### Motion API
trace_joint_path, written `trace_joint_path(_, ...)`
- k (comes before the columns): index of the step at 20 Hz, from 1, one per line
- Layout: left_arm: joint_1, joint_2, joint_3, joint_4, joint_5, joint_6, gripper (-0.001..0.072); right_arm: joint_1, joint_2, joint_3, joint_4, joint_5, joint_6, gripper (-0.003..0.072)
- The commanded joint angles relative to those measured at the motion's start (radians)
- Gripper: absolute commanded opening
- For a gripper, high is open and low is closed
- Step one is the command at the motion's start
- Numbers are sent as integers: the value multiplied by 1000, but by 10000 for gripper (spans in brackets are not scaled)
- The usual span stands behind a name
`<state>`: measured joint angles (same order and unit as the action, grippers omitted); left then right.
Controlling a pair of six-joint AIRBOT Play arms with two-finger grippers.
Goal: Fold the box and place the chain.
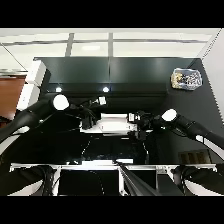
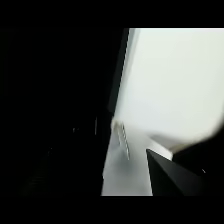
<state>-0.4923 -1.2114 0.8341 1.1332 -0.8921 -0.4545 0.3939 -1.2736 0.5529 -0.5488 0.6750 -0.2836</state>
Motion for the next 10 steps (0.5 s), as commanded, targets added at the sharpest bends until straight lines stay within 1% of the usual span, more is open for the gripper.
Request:
trace_joint_path(1,14,82,1,109,-190,-276,581,1,-1,1,-2,0,-1,448)
trace_joint_path(2,14,80,0,79,-228,-339,286,1,-1,1,-2,0,-1,448)
trace_joint_path(3,14,74,-1,19,-257,-363,34,1,-1,1,-2,0,-1,448)
trace_joint_path(4,14,64,-6,-81,-269,-362,27,1,-1,1,-2,0,-1,448)
trace_joint_path(5,14,55,-18,-208,-243,-360,27,1,-1,1,-2,0,-1,449)
trace_joint_path(6,14,47,-32,-319,-187,-351,26,1,-1,1,-2,0,-1,448)
trace_joint_path(7,14,41,-48,-415,-101,-321,26,1,-1,1,-2,0,-1,448)
trace_joint_path(8,14,37,-64,-479,1,-297,26,1,-1,1,-2,0,-1,448)
trace_joint_path(10,14,22,-78,-550,216,-289,26,1,-1,1,-2,0,-1,448)
